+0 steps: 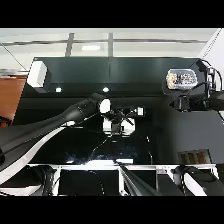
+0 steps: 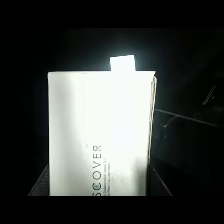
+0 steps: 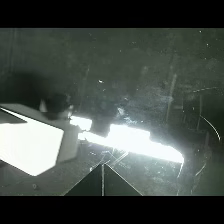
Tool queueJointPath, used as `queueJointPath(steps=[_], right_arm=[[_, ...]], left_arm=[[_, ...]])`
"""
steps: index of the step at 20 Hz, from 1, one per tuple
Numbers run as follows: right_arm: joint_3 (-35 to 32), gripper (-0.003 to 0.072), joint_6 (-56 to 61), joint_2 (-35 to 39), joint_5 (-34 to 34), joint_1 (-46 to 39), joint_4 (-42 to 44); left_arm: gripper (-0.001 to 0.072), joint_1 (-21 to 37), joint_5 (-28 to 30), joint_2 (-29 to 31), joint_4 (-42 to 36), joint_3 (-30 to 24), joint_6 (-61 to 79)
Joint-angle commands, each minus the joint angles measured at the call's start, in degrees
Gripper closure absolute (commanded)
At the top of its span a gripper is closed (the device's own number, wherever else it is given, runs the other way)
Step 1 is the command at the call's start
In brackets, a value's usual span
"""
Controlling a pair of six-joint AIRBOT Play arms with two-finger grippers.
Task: Fold the box and place the chain.
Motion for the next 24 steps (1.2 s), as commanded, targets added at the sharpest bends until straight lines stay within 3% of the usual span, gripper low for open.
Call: queueJointPath(steps=[1,4,8,13,15,18,22,24], right_arm=[[0.0,0.0667,0.0,0.0,0.0,0.0,0.0],[0.0,0.0667,0.0,0.0,0.1,0.0,0.0],[0.0,0.0667,0.0,0.0,0.1,0.0,0.0],[0.0,0.0667,0.0,0.0,-0.3,0.0,0.0],[0.0,0.0667,0.0,0.0,-0.3,0.0,0.4],[0.0,0.0667,0.1,0.0,-0.9,0.0,2.5],[0.0,0.0667,0.1,0.0,-5.4,0.0,2.4],[0.0,0.0667,0.1,-0.3,-5.3,0.0,2.4]], left_arm=[[0.0371,1.6,-7.1,3.5,12.8,1.1,-14.6],[0.0371,9.6,-17.1,7.7,22.9,0.9,-29.8],[0.0369,32.2,-27.5,11.8,25.2,-1.3,-43.6],[0.0369,64.5,-24.1,14.8,20.5,-3.3,-46.8],[0.0369,72.5,-20.5,14.4,18.5,-3.3,-48.4],[0.0369,76.2,-13.2,12.7,18.5,-3.3,-44.6],[0.0371,74.8,-1.4,10.0,10.9,-3.3,-32.8],[0.0371,73.4,1.8,7.6,7.8,-3.0,-30.8]])
